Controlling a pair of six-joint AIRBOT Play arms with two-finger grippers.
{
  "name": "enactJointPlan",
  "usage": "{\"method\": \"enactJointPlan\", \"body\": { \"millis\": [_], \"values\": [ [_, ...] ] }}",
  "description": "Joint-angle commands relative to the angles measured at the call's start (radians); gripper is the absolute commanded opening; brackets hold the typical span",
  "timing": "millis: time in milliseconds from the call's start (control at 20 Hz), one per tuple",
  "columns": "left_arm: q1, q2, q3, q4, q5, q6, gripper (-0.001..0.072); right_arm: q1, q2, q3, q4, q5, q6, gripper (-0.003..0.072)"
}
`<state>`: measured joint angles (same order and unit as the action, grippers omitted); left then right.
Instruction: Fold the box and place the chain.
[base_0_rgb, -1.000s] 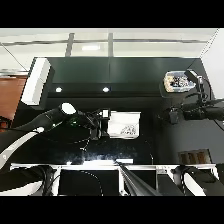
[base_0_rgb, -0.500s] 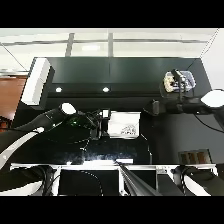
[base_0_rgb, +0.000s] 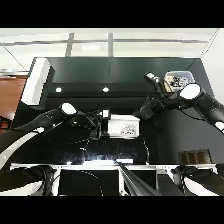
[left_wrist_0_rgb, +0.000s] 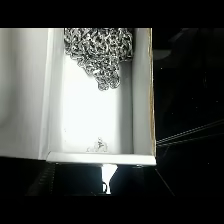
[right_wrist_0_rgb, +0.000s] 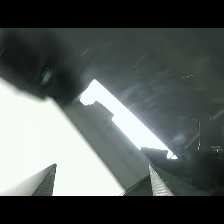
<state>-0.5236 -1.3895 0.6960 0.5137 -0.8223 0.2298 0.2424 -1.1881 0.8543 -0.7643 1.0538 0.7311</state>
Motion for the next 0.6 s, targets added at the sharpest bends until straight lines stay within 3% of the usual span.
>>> {"method": "enactJointPlan", "body": {
  "millis": [0,550],
  "values": [
    [0.0,0.0,0.001,0.001,0.001,-0.001,0.0373,0.011,0.008,0.004,-0.004,0.199,-0.167,0.0671],
    [0.0,0.0,0.001,0.001,0.001,-0.001,0.0373,0.151,0.01,0.001,-0.108,0.1,-0.377,0.067]
  ]
}}
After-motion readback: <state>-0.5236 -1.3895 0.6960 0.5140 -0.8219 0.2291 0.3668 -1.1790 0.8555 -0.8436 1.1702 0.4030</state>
